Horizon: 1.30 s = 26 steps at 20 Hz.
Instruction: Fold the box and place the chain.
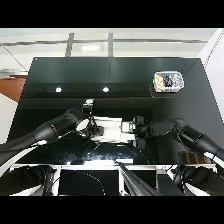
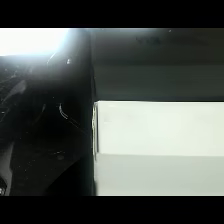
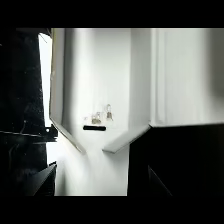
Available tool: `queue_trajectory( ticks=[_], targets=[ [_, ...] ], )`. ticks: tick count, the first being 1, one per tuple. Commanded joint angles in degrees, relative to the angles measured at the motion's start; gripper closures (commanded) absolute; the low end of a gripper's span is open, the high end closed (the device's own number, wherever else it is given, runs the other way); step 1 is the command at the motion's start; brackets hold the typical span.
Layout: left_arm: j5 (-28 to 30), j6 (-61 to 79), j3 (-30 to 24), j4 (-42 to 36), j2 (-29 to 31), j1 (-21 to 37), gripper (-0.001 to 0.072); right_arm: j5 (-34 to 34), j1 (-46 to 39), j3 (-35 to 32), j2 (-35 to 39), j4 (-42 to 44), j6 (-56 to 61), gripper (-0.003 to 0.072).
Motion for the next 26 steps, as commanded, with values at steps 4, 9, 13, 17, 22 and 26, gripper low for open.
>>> queue_trajectory(
  ticks=[4, 9, 13, 17, 22, 26],
  targets=[
    [1.01, -0.02, -0.68, -0.26, -1.11, 0.11, 0.0676, 3.17, 2.27, 0.04, -1.60, 1.25, -1.11, 0.0114],
    [0.98, 0.33, -0.68, -0.26, -1.11, 0.13, 0.0676, 4.59, 2.27, 0.04, -2.19, 4.31, -1.07, 0.0156],
    [0.96, 0.33, -0.68, -0.28, -1.11, 0.13, 0.0676, 7.32, 3.89, 0.04, -3.50, 5.81, 1.11, 0.0393],
    [0.96, 0.33, -0.68, -0.31, -1.11, 0.13, 0.0676, 8.50, 6.56, 0.04, -3.50, 5.84, 5.60, 0.0557],
    [1.01, 0.33, -0.68, -1.22, -1.11, 0.11, 0.0676, 12.59, 8.20, 0.04, -4.46, 6.86, 8.26, 0.0557],
    [1.01, 0.35, -0.68, -1.22, -1.11, 0.13, 0.0676, 13.44, 8.96, 0.04, -5.20, 6.86, 9.57, 0.0556]
  ],
)
